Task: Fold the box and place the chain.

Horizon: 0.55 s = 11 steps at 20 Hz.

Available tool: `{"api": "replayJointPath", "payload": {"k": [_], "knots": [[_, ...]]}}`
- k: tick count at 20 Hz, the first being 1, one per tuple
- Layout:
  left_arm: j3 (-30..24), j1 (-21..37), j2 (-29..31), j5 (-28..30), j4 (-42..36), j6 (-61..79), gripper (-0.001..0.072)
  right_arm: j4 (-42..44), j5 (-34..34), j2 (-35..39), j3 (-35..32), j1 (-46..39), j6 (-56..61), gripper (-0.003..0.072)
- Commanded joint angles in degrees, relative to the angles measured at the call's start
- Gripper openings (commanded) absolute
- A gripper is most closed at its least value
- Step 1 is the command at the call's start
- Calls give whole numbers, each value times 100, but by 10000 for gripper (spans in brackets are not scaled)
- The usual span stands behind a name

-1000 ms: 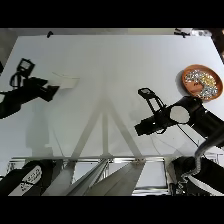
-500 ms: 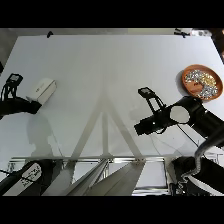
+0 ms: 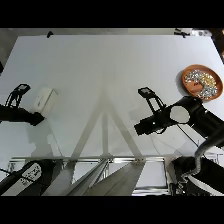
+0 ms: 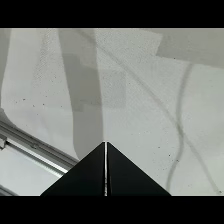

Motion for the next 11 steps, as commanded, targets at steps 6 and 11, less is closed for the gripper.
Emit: {"api": "replayJointPath", "payload": {"k": [6,11], "knots": [[2,-20,1032,-9,-22,7,697,0,2,4,7,7,0,10],[2,-26,1569,184,-46,2,696,-2,2,4,7,7,0,10]]}}
